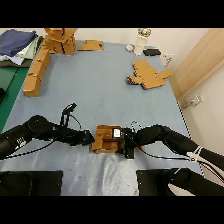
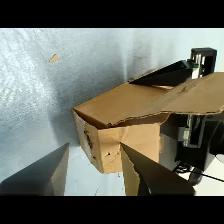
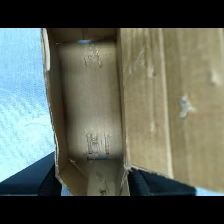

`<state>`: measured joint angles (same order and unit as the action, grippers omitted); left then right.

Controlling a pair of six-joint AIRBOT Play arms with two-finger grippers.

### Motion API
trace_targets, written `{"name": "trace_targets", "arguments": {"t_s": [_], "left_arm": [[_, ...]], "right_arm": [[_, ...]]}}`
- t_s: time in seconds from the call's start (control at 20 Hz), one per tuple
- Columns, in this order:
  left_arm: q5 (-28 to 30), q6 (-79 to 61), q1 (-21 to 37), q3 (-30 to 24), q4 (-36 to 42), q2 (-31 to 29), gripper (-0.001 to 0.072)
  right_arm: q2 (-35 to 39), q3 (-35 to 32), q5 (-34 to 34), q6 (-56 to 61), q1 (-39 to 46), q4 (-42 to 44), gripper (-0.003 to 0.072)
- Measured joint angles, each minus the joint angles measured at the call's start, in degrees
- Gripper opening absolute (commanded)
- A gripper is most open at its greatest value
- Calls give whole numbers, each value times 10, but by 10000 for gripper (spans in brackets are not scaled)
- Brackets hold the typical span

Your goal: Fold the box.

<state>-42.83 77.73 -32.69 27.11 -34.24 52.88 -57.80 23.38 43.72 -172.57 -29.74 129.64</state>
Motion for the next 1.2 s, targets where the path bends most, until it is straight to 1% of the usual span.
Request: {"name": "trace_targets", "arguments": {"t_s": [0.15,0.35,0.4,0.45,0.75,0.95,1.2], "left_arm": [[0,-10,-21,1,5,9,498],[19,-17,-41,2,12,25,500],[23,-16,-43,2,14,27,580],[26,-14,-44,2,15,28,597],[32,17,-50,5,12,32,594],[48,90,-87,28,-52,40,594],[63,231,-150,71,-171,76,585]], "right_arm": [[0,0,0,0,0,0,448],[0,0,0,0,0,0,449],[0,0,0,0,0,0,448],[0,0,0,0,0,0,448],[0,0,0,0,0,0,449],[0,0,0,0,0,0,448],[0,0,0,0,0,0,448]]}}
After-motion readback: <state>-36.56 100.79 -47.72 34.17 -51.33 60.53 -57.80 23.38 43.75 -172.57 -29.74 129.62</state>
